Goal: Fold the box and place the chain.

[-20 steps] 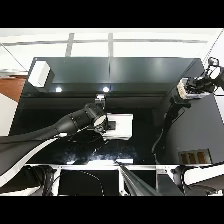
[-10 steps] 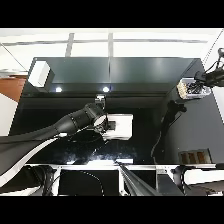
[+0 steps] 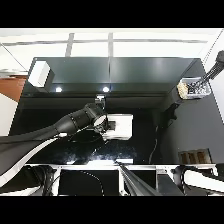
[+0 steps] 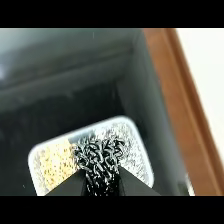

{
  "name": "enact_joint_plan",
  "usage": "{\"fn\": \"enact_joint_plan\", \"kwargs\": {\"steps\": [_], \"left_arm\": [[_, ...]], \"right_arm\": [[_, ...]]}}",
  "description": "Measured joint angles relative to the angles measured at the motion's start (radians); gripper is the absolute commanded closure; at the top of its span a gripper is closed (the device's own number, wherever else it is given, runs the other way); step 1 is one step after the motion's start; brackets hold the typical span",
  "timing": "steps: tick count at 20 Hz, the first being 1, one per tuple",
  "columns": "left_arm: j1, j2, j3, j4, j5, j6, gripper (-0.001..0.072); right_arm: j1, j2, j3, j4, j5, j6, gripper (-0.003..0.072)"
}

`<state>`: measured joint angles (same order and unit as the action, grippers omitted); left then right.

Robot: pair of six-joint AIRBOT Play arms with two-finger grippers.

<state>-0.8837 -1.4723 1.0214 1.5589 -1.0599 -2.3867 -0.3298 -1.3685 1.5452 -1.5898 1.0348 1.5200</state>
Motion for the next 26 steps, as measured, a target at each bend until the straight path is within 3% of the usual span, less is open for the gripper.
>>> {"fn": "enact_joint_plan", "kwargs": {"steps": [17, 26], "left_arm": [[0.0, 0.0, 0.0, 0.0, 0.0, 0.0, 0.0673], [0.0, 0.0, 0.0, 0.0, 0.0, 0.0, 0.0674]], "right_arm": [[0.0, 0.093, 0.304, 0.055, -0.068, -0.015, 0.0644], [-0.002, 0.106, 0.339, 0.065, -0.095, -0.018, 0.0644]]}}
